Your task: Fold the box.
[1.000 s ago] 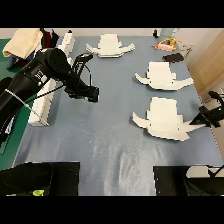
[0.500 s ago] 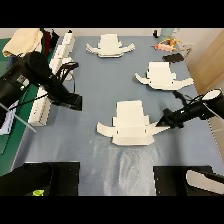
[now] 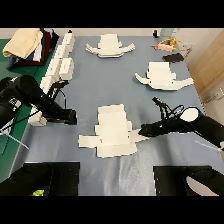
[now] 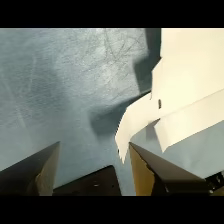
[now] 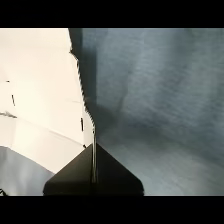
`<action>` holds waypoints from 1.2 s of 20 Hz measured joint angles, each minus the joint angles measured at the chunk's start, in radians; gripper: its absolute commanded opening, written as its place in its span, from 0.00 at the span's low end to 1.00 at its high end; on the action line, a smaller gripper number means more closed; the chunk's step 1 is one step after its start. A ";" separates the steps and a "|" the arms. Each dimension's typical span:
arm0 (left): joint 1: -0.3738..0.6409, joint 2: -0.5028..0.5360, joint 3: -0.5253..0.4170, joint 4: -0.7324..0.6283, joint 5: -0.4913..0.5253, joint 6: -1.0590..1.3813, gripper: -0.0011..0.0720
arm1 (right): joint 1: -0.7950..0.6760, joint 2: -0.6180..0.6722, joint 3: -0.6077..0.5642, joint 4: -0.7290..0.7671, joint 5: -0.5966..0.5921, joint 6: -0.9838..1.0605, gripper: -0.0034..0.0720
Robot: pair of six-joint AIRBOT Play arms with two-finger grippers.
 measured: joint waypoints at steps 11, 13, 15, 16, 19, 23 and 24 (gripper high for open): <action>0.129 -0.460 0.042 -0.555 0.025 0.514 0.91 | 0.157 0.083 -0.018 -0.072 -0.085 0.004 0.05; 0.108 -0.541 0.068 -0.583 0.021 0.586 0.89 | 0.161 0.084 -0.018 -0.076 -0.089 0.004 0.05; 0.083 -0.596 0.085 -0.600 0.009 0.648 0.87 | 0.163 0.085 -0.018 -0.078 -0.089 0.004 0.05; 0.069 -0.612 0.091 -0.608 0.000 0.674 0.58 | 0.164 0.085 -0.018 -0.083 -0.091 0.004 0.05; 0.029 -0.640 0.100 -0.614 -0.030 0.748 0.42 | 0.164 0.085 -0.018 -0.087 -0.103 0.004 0.05; -0.017 -0.653 0.105 -0.618 -0.055 0.818 0.03 | 0.165 0.085 -0.018 -0.090 -0.113 0.004 0.05; -0.026 -0.654 0.106 -0.624 -0.061 0.822 0.03 | 0.164 0.084 -0.018 -0.091 -0.113 0.004 0.05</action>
